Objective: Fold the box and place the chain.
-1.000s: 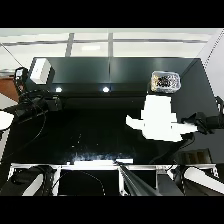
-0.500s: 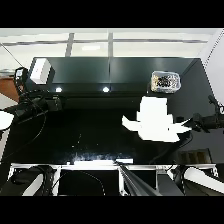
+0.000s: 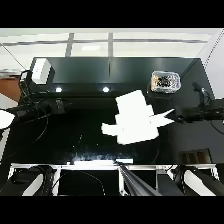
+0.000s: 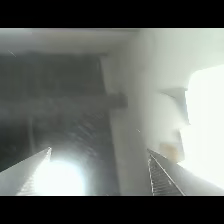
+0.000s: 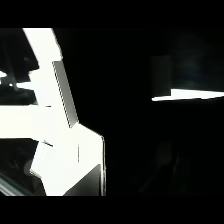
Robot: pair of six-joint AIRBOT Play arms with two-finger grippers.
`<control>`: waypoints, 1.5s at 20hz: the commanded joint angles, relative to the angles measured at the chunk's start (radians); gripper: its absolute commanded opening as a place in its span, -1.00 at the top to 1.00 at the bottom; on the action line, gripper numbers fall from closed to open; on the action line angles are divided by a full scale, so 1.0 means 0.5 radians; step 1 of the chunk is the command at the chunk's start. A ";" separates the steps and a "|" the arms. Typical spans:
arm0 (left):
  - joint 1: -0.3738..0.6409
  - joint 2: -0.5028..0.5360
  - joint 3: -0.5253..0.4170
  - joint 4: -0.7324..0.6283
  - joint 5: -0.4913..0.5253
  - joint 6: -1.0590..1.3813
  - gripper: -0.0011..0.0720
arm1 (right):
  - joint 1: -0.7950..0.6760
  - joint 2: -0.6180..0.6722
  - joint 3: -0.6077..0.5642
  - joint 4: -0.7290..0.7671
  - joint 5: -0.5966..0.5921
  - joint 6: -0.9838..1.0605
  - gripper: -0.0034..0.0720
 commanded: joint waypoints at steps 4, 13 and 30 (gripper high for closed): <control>-0.054 -0.251 0.001 -0.303 -0.100 0.017 -0.95 | 1.108 0.340 -0.378 0.123 1.162 0.416 0.85; 0.372 -0.870 0.001 -1.057 -0.485 0.807 -0.95 | 1.565 0.340 -0.576 0.114 1.601 0.639 0.85; 0.494 -1.233 0.061 -1.237 -0.645 1.289 -0.96 | 1.565 0.340 -0.576 0.108 1.509 0.729 0.85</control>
